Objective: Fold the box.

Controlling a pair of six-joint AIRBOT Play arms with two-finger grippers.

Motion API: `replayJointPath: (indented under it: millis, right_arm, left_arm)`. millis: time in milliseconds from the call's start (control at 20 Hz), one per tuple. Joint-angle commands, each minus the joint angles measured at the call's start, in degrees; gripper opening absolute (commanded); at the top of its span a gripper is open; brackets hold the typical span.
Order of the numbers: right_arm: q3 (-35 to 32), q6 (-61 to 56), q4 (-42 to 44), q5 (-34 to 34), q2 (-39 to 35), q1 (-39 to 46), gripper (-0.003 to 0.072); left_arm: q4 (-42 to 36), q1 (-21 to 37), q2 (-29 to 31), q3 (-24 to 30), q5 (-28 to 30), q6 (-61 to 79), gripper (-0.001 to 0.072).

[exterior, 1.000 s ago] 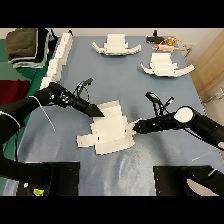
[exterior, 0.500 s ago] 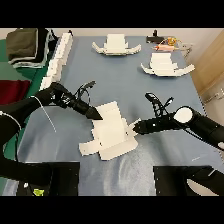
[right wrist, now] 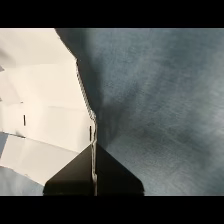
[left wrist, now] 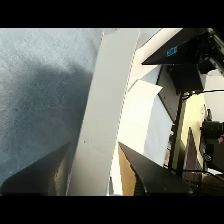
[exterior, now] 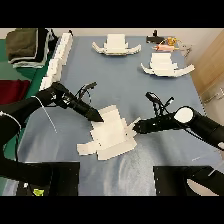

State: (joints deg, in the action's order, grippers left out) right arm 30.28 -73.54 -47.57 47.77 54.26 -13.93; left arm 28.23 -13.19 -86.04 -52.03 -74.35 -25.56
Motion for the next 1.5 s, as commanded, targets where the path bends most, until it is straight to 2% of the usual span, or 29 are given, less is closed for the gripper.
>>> replayJointPath:
  millis: [0, 100, 150, 200, 450, 650, 800, 950, 1300, 1350, 1450]
  right_arm:
    - [0.0, 0.0, -0.2, 0.2, 0.0, 0.0, 0.0004]
    - [0.0, 0.0, -0.2, 0.2, 0.0, 0.0, 0.0004]
    - [0.0, 0.0, -0.2, 0.2, 0.0, 0.0, 0.0004]
    - [0.0, 0.0, -0.2, 0.2, 0.0, 0.0, 0.0004]
    - [0.0, 0.0, -0.1, 0.1, 0.0, 0.0, 0.0004]
    - [0.0, -1.1, 0.2, -0.6, 0.0, 0.0, 0.0004]
    - [0.0, -1.1, 0.6, -1.2, 0.0, 0.0, 0.0003]
    - [0.0, -1.1, 0.7, -1.8, 0.0, 0.0, 0.0004]
    - [0.0, -1.1, 0.7, -1.8, 0.0, 0.0, 0.0003]
    - [0.0, -1.1, 0.7, -1.8, 0.0, 0.0, 0.0004]
    - [0.0, -1.1, 0.7, -1.7, 0.0, 0.0, 0.0004]
  left_arm:
    - [0.0, 0.1, 0.0, 0.0, 0.0, -1.2, 0.0452]
    - [0.1, 0.2, 0.0, 0.0, 0.2, -2.6, 0.0451]
    - [0.1, 0.3, 0.0, 0.0, 0.2, -3.0, 0.0414]
    - [0.3, 0.5, 0.0, 0.2, -0.3, -3.4, 0.0323]
    - [2.0, 4.5, 0.0, 1.0, -4.4, -4.5, 0.0325]
    - [1.9, 8.4, 0.0, 1.7, -4.4, -5.4, 0.0327]
    - [1.4, 8.5, 0.0, 4.8, -3.3, -4.7, 0.0327]
    - [-3.3, 8.5, 0.0, 8.3, -1.9, -1.0, 0.0326]
    - [-8.0, 4.6, 0.0, 8.6, 4.6, 2.4, 0.0323]
    - [-8.9, 3.8, 0.0, 8.6, 5.4, 2.8, 0.0301]
    - [-9.0, 3.1, 0.0, 8.2, 5.3, 3.8, 0.0113]
